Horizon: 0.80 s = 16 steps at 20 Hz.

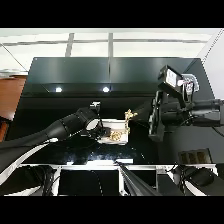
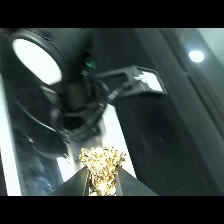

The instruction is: Fold the box and place the chain.

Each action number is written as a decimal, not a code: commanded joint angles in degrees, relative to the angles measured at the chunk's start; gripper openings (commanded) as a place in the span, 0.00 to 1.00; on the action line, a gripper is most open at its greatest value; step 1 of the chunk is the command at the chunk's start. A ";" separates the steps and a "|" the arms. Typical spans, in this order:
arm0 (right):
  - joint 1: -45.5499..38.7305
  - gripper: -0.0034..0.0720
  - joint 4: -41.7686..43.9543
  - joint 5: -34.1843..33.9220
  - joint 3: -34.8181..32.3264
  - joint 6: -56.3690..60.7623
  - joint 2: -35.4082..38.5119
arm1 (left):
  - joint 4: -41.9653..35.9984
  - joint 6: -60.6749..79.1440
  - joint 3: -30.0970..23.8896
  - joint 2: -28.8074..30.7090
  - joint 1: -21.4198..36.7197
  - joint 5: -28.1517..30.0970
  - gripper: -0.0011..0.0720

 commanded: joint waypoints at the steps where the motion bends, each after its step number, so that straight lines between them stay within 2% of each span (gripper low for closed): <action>1: 2.56 0.08 2.36 0.15 0.44 0.13 -2.10 | 0.00 0.02 0.02 0.00 0.02 0.00 0.06; 6: 5.18 0.08 3.17 -0.68 -0.92 0.74 -8.46 | -0.17 0.02 0.02 0.00 0.02 0.00 0.06; 12: 5.27 0.09 2.51 -1.95 -6.69 1.09 -14.40 | -0.20 0.02 0.02 0.00 0.02 0.02 0.06; 13: 5.25 0.34 2.49 -3.13 -7.76 1.11 -14.51 | -0.20 0.02 0.02 0.00 0.02 0.00 0.06; 14: 5.22 0.75 1.27 -3.85 -8.28 1.11 -14.51 | -0.20 0.02 0.02 0.00 0.02 0.00 0.06; 15: 4.92 0.86 -0.55 -3.89 -8.24 1.14 -14.49 | -0.20 0.02 0.02 0.00 0.02 0.00 0.06; 16: 3.72 0.86 -1.38 -3.26 -8.24 1.18 -14.47 | -0.20 0.02 0.02 0.00 0.02 0.00 0.06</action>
